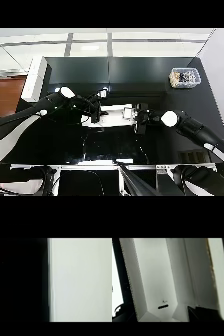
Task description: Fold the box and place the chain.
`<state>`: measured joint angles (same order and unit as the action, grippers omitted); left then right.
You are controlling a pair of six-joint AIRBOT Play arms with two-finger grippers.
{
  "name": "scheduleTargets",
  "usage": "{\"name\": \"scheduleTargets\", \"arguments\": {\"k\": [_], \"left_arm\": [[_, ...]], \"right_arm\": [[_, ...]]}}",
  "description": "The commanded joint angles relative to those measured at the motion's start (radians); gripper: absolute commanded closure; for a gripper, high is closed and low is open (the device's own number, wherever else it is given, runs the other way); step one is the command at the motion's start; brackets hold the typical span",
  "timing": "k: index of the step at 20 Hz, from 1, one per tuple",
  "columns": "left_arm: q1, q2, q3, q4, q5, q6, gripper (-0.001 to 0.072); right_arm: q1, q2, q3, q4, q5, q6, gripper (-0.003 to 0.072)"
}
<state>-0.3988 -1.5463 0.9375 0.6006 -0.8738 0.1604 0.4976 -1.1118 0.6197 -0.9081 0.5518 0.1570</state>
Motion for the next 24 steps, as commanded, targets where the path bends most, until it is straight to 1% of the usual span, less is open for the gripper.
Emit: {"name": "scheduleTargets", "arguments": {"k": [1,2,4,5,7,10,13,14,16,17,21,24], "left_arm": [[0.000,0.000,-0.001,0.000,-0.002,0.000,0.0681],[0.000,0.000,-0.001,0.000,-0.002,0.000,0.0681],[0.000,0.000,-0.001,-0.006,-0.002,0.000,0.0681],[0.000,0.000,-0.001,-0.006,-0.002,0.000,0.0681],[0.000,0.000,-0.001,-0.006,-0.002,0.000,0.0681],[0.000,0.000,-0.001,-0.006,-0.001,0.000,0.0681],[0.000,0.000,-0.001,-0.006,-0.002,0.000,0.0681],[0.000,0.000,-0.001,-0.006,-0.001,0.000,0.0681],[0.000,0.000,-0.001,-0.006,-0.002,0.000,0.0681],[0.000,0.000,-0.001,-0.006,-0.001,0.000,0.0681],[0.000,0.000,-0.001,-0.006,-0.001,0.000,0.0681],[0.000,0.000,-0.001,-0.006,-0.001,0.000,0.0681]], "right_arm": [[-0.048,-0.001,0.018,0.056,0.022,-0.051,-0.0017],[-0.073,-0.004,0.018,0.122,0.045,-0.091,-0.0017],[-0.110,-0.021,0.018,0.236,0.077,-0.246,-0.0017],[-0.122,-0.029,0.019,0.262,0.076,-0.274,-0.0017],[-0.140,-0.045,0.027,0.267,0.076,-0.294,-0.0017],[-0.159,-0.073,0.046,0.333,0.087,-0.374,-0.0017],[-0.159,-0.121,0.087,0.346,0.140,-0.405,-0.0017],[-0.159,-0.136,0.091,0.372,0.161,-0.404,-0.0017],[-0.158,-0.162,0.090,0.384,0.245,-0.404,-0.0017],[-0.156,-0.175,0.088,0.383,0.265,-0.404,-0.0017],[-0.152,-0.219,0.085,0.378,0.246,-0.404,-0.0017],[-0.151,-0.234,0.085,0.341,0.232,-0.402,-0.0016]]}}
